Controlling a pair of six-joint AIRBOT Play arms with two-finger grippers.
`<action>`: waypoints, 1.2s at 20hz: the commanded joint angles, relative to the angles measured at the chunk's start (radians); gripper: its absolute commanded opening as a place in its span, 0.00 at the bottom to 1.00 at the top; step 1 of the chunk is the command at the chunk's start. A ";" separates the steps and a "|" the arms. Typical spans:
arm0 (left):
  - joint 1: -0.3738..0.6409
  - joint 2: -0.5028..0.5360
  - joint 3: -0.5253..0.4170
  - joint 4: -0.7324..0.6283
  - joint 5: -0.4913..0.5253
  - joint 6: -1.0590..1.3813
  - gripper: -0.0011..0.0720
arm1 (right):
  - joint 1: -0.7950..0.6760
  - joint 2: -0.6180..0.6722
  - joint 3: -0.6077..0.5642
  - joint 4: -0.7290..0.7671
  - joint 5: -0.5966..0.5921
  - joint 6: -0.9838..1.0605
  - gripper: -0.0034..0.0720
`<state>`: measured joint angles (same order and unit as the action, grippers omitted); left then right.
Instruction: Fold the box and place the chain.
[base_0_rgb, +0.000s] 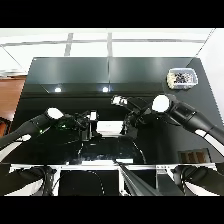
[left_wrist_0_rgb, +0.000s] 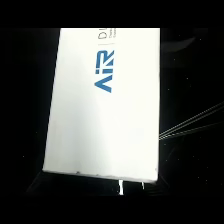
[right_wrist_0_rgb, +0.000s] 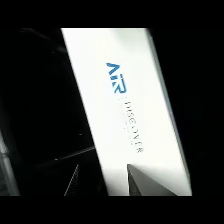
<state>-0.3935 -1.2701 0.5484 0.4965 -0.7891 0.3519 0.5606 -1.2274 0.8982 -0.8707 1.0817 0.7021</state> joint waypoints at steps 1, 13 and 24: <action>0.000 0.000 0.000 0.000 0.000 0.000 0.71 | -0.056 0.030 0.023 0.010 0.121 0.225 0.51; 0.000 0.000 0.000 0.000 0.000 0.000 0.71 | -0.117 -0.029 -0.179 0.564 -0.152 0.294 0.07; 0.000 0.000 0.000 0.000 -0.001 0.000 0.71 | -0.085 -0.129 -0.181 0.469 -0.153 0.357 0.07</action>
<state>-0.3935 -1.2701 0.5484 0.4969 -0.7914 0.3519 0.4652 -1.3411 0.7185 -0.3527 0.9325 1.0374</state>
